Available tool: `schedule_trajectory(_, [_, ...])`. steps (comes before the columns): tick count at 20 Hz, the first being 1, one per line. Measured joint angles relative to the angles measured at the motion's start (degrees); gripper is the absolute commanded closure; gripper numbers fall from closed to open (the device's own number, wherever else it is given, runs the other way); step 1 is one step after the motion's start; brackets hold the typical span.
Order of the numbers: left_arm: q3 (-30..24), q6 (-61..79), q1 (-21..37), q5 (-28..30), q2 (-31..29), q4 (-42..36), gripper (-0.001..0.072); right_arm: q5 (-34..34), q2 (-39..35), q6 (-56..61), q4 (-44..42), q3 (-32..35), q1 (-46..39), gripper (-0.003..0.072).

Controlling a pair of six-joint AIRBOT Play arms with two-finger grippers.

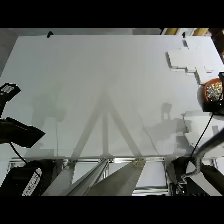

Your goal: Fold the box and place the chain.

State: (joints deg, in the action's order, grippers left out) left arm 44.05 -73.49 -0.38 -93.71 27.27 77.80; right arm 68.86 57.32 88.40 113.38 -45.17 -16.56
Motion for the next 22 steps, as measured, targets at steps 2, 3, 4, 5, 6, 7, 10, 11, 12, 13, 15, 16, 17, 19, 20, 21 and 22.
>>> schedule_trajectory(2, [0.00, -0.02, -0.02, -0.02, 0.00, 0.00, 0.0013, 1.70, 3.41, -2.60, 5.22, -0.59, 0.00, 0.0187])
schedule_trajectory(3, [-0.02, -0.02, 0.00, 0.00, 0.00, 0.00, 0.0013, 2.54, 4.94, -3.34, 7.19, -0.76, 0.00, 0.0187])
schedule_trajectory(4, [0.00, -0.02, 0.00, 0.00, 0.00, 0.00, 0.0013, 3.72, 6.60, -4.26, 9.11, -0.92, -0.04, 0.0187])
schedule_trajectory(5, [0.00, 0.00, -0.02, 0.00, 0.00, 0.00, 0.0013, 4.96, 8.33, -4.81, 10.58, -1.03, -0.22, 0.0187])
schedule_trajectory(6, [0.00, -0.02, 0.00, 0.00, 0.00, 0.00, 0.0013, 6.27, 9.94, -5.42, 11.47, -1.07, -0.61, 0.0187])
schedule_trajectory(7, [0.00, -0.02, 0.00, 0.00, 0.00, 0.00, 0.0013, 7.98, 11.72, -5.86, 12.41, -1.11, -1.33, 0.0187])
schedule_trajectory(10, [0.00, -0.02, 0.00, 0.00, 0.00, 0.00, 0.0013, 11.50, 15.41, -6.84, 14.03, -1.18, -4.39, 0.0187])
schedule_trajectory(11, [-0.02, 0.00, -0.02, 0.00, 0.02, 0.00, 0.0013, 12.13, 16.11, -6.88, 14.62, -1.18, -5.79, 0.0191])
schedule_trajectory(12, [-0.02, 0.00, 0.00, 0.00, 0.00, 0.00, 0.0013, 12.55, 16.59, -7.06, 14.99, -1.18, -7.15, 0.0198])
schedule_trajectory(13, [0.00, 0.00, 0.00, 0.00, 0.00, 0.00, 0.0013, 12.68, 16.96, -7.26, 15.19, -1.18, -8.70, 0.0240])
schedule_trajectory(15, [0.00, 0.00, 0.00, 0.00, 0.00, 0.00, 0.0013, 12.61, 17.40, -7.28, 15.85, -1.18, -11.50, 0.0255])
schedule_trajectory(16, [0.00, 0.00, 0.00, 0.00, 0.00, 0.00, 0.0013, 12.09, 17.53, -7.43, 15.89, -1.18, -12.55, 0.0299])
schedule_trajectory(17, [-0.02, 0.00, 0.00, 0.00, 0.00, 0.00, 0.0013, 11.43, 17.62, -7.43, 16.15, -1.18, -13.46, 0.0305])
schedule_trajectory(19, [-0.02, -0.02, 0.00, 0.00, 0.00, 0.00, 0.0013, 9.75, 17.77, -7.45, 16.37, -1.18, -14.51, 0.0353])
schedule_trajectory(20, [0.00, 0.00, 0.00, 0.00, 0.00, 0.00, 0.0013, 8.76, 17.86, -7.48, 16.41, -1.18, -14.80, 0.0374])
schedule_trajectory(21, [0.00, 0.00, 0.00, 0.00, 0.00, 0.00, 0.0013, 7.93, 18.05, -7.48, 16.50, -1.18, -15.06, 0.0401])
schedule_trajectory(22, [-0.02, -0.02, 0.00, 0.00, 0.00, 0.00, 0.0013, 7.26, 18.34, -7.48, 16.59, -1.18, -15.21, 0.0404])
